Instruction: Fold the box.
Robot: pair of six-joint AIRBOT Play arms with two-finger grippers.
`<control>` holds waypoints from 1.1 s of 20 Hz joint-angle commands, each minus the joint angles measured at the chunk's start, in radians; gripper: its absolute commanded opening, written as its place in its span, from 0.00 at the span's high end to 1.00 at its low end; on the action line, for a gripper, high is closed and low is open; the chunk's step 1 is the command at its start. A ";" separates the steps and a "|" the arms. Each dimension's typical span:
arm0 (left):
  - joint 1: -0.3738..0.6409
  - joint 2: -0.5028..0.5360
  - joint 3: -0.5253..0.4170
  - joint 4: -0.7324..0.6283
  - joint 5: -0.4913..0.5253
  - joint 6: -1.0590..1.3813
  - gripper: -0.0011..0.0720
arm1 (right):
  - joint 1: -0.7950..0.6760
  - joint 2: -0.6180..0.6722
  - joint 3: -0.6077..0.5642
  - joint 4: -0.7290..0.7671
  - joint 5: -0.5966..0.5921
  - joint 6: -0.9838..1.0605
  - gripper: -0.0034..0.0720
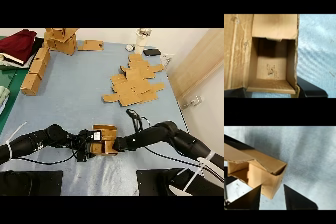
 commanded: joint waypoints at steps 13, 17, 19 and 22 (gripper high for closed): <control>0.000 0.000 0.001 0.000 0.000 0.000 0.15 | 0.339 -0.491 0.471 -0.430 -0.289 0.716 0.36; 0.000 0.000 0.001 0.000 0.000 0.000 0.15 | 0.339 -0.545 0.500 -0.418 -0.351 0.753 0.37; 0.000 0.000 0.001 0.000 0.000 0.000 0.15 | 0.339 -0.544 0.501 -0.429 -0.361 0.766 0.51; 0.000 0.000 0.001 0.000 0.000 0.000 0.15 | 0.341 -0.544 0.501 -0.437 -0.366 0.764 0.95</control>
